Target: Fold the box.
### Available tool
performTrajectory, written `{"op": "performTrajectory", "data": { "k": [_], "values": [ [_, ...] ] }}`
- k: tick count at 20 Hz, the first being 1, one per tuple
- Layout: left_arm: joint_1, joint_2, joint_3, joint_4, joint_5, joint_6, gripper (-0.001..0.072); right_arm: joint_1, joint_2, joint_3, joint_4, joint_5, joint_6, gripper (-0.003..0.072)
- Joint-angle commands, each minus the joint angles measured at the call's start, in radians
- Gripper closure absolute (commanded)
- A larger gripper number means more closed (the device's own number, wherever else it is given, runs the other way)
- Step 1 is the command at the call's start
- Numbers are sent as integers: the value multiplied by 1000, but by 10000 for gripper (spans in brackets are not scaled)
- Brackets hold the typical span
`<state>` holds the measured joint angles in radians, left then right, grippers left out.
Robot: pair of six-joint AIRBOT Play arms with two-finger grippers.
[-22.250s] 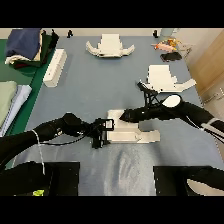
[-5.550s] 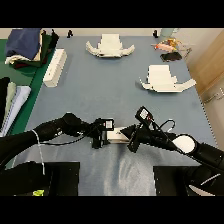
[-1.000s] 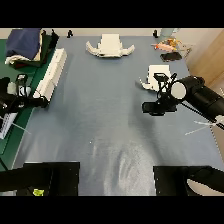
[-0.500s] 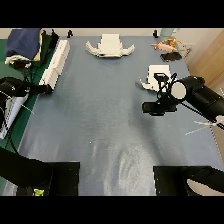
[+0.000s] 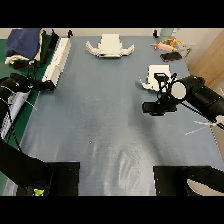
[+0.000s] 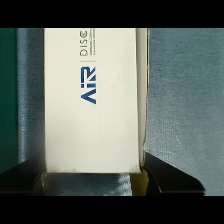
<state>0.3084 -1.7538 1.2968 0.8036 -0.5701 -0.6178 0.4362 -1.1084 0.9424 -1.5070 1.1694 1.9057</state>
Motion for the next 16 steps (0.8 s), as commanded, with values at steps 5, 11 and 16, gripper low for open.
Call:
{"op": "performTrajectory", "data": {
  "k": [5,11,16],
  "values": [
    [-2,-11,5,4,6,-1,263,0,-1,1,1,0,0,682],
    [0,-6,5,13,12,-5,6,0,-1,1,1,0,0,682],
    [42,65,21,177,-183,-94,6,0,-1,1,1,0,0,682]
  ]
}}
